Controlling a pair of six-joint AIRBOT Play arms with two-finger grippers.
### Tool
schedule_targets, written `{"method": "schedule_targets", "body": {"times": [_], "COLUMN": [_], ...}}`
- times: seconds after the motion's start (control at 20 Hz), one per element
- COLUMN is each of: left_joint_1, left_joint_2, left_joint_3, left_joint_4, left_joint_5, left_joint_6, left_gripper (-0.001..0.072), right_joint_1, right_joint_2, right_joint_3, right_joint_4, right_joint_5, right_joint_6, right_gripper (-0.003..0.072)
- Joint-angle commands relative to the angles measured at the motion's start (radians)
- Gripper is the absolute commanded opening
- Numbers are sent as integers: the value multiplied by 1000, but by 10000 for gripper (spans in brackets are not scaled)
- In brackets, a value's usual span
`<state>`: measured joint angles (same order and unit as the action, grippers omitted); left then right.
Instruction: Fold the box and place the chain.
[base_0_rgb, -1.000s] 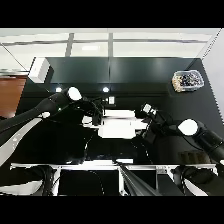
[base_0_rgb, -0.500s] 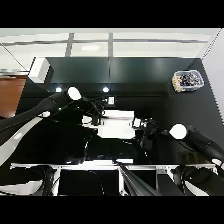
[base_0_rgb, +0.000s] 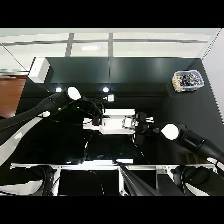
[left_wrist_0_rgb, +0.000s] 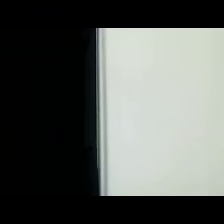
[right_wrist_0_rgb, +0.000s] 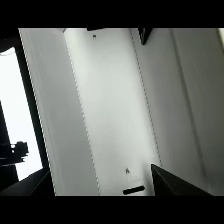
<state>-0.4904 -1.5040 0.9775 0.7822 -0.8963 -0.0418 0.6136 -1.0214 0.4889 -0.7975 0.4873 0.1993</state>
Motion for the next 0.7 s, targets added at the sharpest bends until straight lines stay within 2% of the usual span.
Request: {"method": "schedule_targets", "body": {"times": [0.0,0.1,0.25,0.5,0.65], "left_joint_1": [0,0,0,0,0], "left_joint_2": [0,0,0,-2,-1], "left_joint_3": [-1,-1,-1,-24,-24], "left_joint_4": [-10,-10,-10,-9,-9], "left_joint_5": [5,5,2,13,31], "left_joint_6": [-8,-8,-12,-11,-10], "left_gripper": [26,26,26,26,27], "right_joint_1": [-7,-37,-101,-158,-161], "right_joint_2": [-1,-1,-2,-6,-42], "right_joint_3": [31,31,45,45,45], "right_joint_4": [-8,-8,-8,10,50], "right_joint_5": [38,25,107,27,21], "right_joint_6": [-2,-3,-42,-66,-94], "right_gripper": [716,716,716,716,716]}}
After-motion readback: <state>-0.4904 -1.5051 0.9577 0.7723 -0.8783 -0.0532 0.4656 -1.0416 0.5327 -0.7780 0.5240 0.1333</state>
